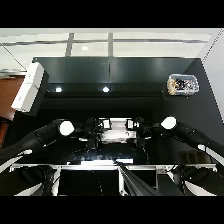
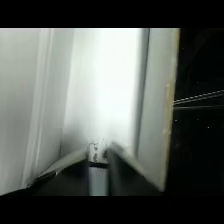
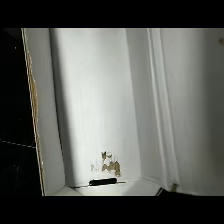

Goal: Fold the box and place the chain.

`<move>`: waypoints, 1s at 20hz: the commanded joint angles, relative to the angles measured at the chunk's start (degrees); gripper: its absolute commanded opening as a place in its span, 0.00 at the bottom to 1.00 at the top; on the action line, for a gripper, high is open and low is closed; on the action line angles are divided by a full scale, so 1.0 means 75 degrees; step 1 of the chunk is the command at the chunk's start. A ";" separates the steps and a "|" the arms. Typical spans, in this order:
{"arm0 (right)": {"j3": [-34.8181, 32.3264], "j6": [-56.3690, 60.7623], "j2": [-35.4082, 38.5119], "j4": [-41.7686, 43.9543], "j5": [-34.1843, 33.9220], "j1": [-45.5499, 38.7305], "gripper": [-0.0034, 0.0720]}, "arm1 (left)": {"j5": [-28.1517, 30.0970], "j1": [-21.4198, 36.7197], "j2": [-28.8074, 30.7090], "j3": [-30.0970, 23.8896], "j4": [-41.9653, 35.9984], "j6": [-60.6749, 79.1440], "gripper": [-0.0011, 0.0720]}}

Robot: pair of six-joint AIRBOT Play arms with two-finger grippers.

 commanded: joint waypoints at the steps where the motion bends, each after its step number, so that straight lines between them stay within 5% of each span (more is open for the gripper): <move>1: 0.0000 0.0003 0.0000 0.0003 0.0003 0.0009 0.62 | -0.0326 0.0245 0.0297 0.0006 0.0160 -0.0230 0.05; 5: 0.0000 0.0003 0.0000 0.0003 0.0003 0.0009 0.62 | -0.1209 0.1195 0.1390 0.0003 0.0982 -0.2317 0.05; 7: 0.0000 0.0003 0.0000 0.0003 0.0006 0.0009 0.62 | -0.1749 0.2037 0.1786 0.0003 0.1807 -0.5217 0.05; 9: 0.0000 0.0003 0.0000 0.0003 0.0003 0.0009 0.62 | -0.2745 0.3144 0.1751 0.0000 0.2369 -0.7903 0.06; 12: 0.0000 0.0003 0.0000 0.0003 0.0003 0.0009 0.62 | -0.3748 0.4581 0.1652 -0.0108 0.2553 -0.8574 0.05; 15: 0.0000 0.0000 0.0000 0.0003 0.0006 0.0009 0.62 | -0.3107 0.5450 0.1510 -0.0656 0.1926 -0.9369 0.06; 20: 0.0000 0.0003 0.0000 0.0003 0.0003 0.0009 0.62 | -0.2876 0.5144 0.0729 -0.1253 -0.0746 -0.7644 0.06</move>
